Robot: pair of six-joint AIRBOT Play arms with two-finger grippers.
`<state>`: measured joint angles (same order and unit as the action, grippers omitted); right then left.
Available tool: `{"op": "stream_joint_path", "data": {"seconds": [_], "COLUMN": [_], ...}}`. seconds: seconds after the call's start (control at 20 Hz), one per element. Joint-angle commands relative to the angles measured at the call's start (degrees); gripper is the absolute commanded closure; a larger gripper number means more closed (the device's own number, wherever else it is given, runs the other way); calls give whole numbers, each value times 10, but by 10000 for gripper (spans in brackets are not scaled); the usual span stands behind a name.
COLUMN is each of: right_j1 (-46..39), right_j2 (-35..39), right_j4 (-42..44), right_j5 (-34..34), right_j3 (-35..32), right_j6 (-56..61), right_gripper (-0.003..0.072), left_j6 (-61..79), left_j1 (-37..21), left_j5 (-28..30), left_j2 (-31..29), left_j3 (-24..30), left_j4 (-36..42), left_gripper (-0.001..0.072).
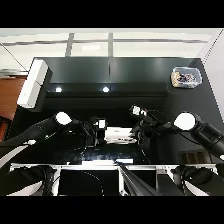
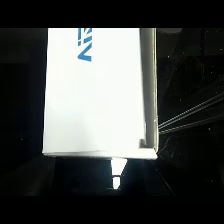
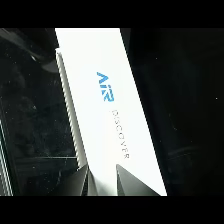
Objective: Fold the box and place the chain.
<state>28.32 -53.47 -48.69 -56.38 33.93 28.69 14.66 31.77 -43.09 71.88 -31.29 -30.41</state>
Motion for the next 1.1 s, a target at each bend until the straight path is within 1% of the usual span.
{"op": "stream_joint_path", "data": {"seconds": [0.0,0.35,0.4,0.45,0.9,1.05], "right_j1": [0,0,0,0,0,0], "right_j2": [-4,-20,-22,-24,-38,-31], "right_j4": [0,0,0,0,-2,2], "right_j5": [0,0,0,0,-4,-35], "right_j3": [0,0,0,0,0,13], "right_j6": [0,0,0,0,5,40], "right_gripper": [487,486,458,396,399,399], "left_j6": [1,1,1,1,1,1], "left_j1": [0,0,0,0,0,0], "left_j5": [0,0,0,0,0,0], "left_j2": [0,0,0,0,0,0], "left_j3": [0,0,0,0,0,0], "left_j4": [0,0,0,0,0,0], "left_gripper": [350,350,350,350,349,350]}}
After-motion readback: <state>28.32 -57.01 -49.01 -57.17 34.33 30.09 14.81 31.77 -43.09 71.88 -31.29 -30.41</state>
